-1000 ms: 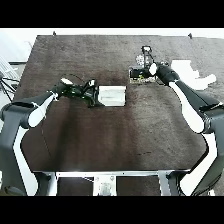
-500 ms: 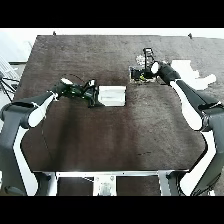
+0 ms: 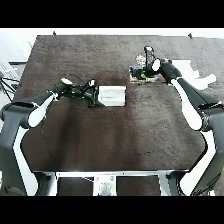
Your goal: Fold the box and place the chain.
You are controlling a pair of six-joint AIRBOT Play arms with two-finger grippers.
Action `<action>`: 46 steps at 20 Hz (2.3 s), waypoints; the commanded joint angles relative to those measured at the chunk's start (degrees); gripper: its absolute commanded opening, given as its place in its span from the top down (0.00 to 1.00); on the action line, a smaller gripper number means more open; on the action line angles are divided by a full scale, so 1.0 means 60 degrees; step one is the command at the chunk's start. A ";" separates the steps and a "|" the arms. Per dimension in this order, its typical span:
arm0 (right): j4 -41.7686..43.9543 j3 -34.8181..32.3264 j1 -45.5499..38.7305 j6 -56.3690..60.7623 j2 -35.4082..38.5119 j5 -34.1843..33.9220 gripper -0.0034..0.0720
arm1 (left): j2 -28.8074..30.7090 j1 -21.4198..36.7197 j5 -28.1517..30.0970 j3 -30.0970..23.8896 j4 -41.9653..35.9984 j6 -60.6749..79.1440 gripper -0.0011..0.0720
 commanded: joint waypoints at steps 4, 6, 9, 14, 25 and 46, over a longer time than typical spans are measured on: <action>-0.0135 0.0965 0.0004 -0.0007 0.0656 0.0499 0.94 | 0.0000 0.0004 0.0004 0.0007 0.0004 0.0004 0.26; -0.0291 0.0969 0.0004 -0.0007 0.1217 0.0506 0.94 | 0.0000 0.0004 0.0004 0.0007 0.0004 0.0004 0.26; -0.0685 0.0969 0.0080 -0.0120 0.2222 0.0506 0.94 | 0.0000 0.0004 0.0004 0.0007 0.0004 0.0007 0.26; -0.1428 0.0969 0.0386 -0.0299 0.4116 0.0313 0.94 | 0.0000 0.0004 0.0000 0.0007 0.0004 0.0004 0.26; -0.2011 0.0965 0.1745 -0.1016 0.7002 -0.0095 0.94 | 0.0000 0.0004 0.0000 0.0007 0.0004 0.0004 0.26; -0.1494 -0.0321 0.3548 -0.1322 0.7198 0.4105 0.94 | 0.0000 0.0004 0.0000 0.0007 0.0004 0.0004 0.26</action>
